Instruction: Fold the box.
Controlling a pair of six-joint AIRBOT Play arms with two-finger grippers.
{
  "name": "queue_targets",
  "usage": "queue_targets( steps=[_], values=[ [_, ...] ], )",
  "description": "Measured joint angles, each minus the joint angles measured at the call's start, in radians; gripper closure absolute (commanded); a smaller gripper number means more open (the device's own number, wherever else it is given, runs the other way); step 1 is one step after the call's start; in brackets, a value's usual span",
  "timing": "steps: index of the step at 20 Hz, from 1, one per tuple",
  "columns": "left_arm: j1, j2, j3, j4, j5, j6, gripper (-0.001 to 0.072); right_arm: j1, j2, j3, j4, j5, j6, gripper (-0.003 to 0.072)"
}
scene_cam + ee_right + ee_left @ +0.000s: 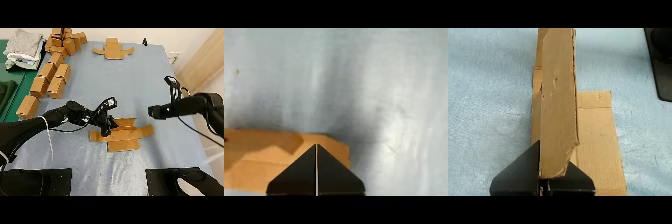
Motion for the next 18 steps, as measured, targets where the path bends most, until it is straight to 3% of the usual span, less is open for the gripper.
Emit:
queue_targets(
  steps=[5,6,7,8,12,18],
  values=[
    [0.0,0.0,0.0,0.0,0.0,0.0,0.0698,0.284,0.203,-0.169,-0.071,-0.048,0.068,0.0673],
    [0.0,0.0,0.0,0.0,0.0,0.0,0.0698,0.348,0.235,-0.21,-0.068,-0.048,0.067,0.0542],
    [0.0,0.0,0.0,0.0,0.0,0.0,0.0698,0.414,0.264,-0.251,-0.069,-0.046,0.051,0.0227],
    [0.0,0.0,0.0,0.0,0.0,0.0,0.0697,0.475,0.284,-0.286,-0.08,-0.037,0.031,0.0031],
    [0.0,0.0,0.0,0.0,0.0,0.0,0.0698,0.618,0.274,-0.366,-0.184,0.066,-0.089,0.0011],
    [0.0,0.0,0.0,0.0,0.0,0.0,0.0698,0.67,0.097,-0.389,-0.34,0.226,-0.203,0.0011]
  ],
)
